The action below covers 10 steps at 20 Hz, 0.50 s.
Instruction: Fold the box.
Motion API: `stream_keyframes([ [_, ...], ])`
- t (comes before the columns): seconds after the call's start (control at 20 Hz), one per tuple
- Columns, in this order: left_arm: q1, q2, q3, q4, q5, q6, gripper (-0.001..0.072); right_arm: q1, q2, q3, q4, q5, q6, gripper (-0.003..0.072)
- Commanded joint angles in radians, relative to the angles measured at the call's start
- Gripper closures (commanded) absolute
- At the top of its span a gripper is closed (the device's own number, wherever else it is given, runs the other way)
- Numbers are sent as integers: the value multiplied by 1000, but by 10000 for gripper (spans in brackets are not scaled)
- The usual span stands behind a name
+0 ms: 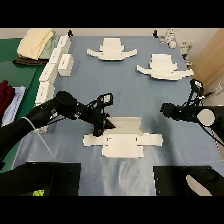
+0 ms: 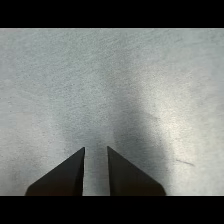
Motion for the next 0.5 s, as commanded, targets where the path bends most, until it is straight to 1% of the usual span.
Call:
stream_keyframes([
  [0.0, 6, -31, 20, 24, -29, -22, 692, 0, -1, 1, 2, 0, 0, 467],
  [0.2, -1, -82, 19, 19, -19, -22, 693, 0, -1, 1, 2, 0, 0, 468],
  [0.25, -1, -91, 14, -6, -6, -15, 693, 0, -1, 1, 2, 0, 0, 468],
  [0.35, -1, -93, -8, -136, 35, 69, 694, 0, -1, 1, 2, 0, 0, 468],
  [0.4, -1, -93, -16, -185, 39, 108, 694, 0, -1, 1, 2, 0, 0, 468],
  [0.45, -1, -93, -19, -190, 38, 114, 695, 0, -1, 1, 2, 0, 0, 468],
])
